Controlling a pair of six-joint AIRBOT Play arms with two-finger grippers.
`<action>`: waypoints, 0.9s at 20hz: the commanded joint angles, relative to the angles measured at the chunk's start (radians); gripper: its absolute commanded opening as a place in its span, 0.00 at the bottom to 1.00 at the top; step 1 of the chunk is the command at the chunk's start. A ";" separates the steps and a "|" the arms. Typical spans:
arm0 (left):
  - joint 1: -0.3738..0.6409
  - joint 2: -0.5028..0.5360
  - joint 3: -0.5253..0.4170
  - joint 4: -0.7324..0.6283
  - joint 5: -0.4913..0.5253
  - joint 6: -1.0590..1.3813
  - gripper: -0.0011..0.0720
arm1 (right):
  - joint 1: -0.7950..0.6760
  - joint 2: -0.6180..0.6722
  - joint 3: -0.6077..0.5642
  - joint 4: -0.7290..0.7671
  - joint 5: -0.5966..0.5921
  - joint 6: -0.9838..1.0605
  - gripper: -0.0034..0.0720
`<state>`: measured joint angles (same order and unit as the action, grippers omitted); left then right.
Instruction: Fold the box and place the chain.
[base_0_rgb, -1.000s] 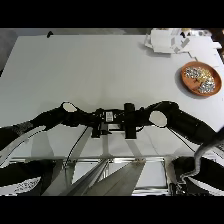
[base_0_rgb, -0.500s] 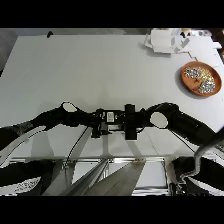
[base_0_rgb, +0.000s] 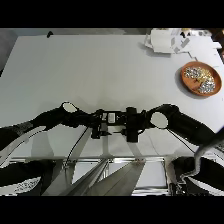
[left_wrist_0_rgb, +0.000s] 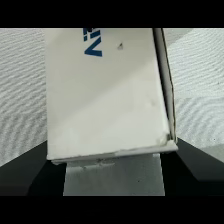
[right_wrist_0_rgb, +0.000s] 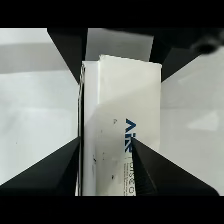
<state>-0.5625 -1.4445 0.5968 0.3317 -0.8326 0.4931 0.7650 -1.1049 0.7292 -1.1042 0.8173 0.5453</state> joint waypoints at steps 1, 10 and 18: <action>0.000 0.001 0.000 -0.003 0.006 -0.003 0.22 | 0.000 0.022 0.000 0.014 0.014 -0.003 0.58; 0.000 0.001 0.000 -0.003 0.006 -0.003 0.22 | 0.000 0.066 0.000 0.013 0.005 0.002 0.08; 0.000 0.001 0.000 -0.003 0.006 -0.003 0.22 | 0.000 -0.001 0.000 0.043 0.047 0.008 0.08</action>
<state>-0.5625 -1.4445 0.5968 0.3294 -0.8272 0.4900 0.7647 -1.0962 0.7296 -1.0721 0.8326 0.5510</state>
